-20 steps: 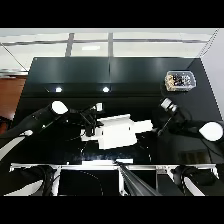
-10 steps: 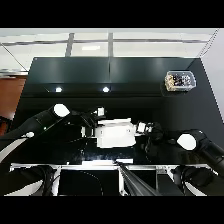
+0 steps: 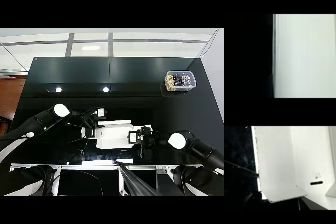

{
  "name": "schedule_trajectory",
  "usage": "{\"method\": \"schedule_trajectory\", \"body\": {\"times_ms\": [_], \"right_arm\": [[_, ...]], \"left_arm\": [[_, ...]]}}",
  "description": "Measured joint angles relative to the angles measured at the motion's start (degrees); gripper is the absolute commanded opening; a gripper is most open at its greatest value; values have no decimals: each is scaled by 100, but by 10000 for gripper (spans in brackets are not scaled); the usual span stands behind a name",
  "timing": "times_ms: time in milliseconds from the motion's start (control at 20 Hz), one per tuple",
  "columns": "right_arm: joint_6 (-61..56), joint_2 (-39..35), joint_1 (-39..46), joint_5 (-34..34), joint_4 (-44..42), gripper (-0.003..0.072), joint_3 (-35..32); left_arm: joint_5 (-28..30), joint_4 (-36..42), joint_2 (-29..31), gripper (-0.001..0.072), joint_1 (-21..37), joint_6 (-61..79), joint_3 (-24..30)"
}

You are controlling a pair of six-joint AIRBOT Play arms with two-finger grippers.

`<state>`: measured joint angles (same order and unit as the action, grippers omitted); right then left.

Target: Fold the box and place the chain.

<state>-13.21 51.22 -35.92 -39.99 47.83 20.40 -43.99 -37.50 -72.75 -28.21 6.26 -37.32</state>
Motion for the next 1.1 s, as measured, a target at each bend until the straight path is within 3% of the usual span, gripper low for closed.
{"method": "schedule_trajectory", "body": {"times_ms": [350, 800, 1100], "right_arm": [[190, 46, -278, 586, -136, 647, 0], [219, 151, -319, 599, -90, 647, 0], [140, 229, -208, 975, -367, 646, 315]], "left_arm": [[-2, 0, 0, 29, 0, -2, 0], [-2, 0, 0, 29, 0, -7, -2], [-2, 2, 0, 29, 0, -9, 0]]}}
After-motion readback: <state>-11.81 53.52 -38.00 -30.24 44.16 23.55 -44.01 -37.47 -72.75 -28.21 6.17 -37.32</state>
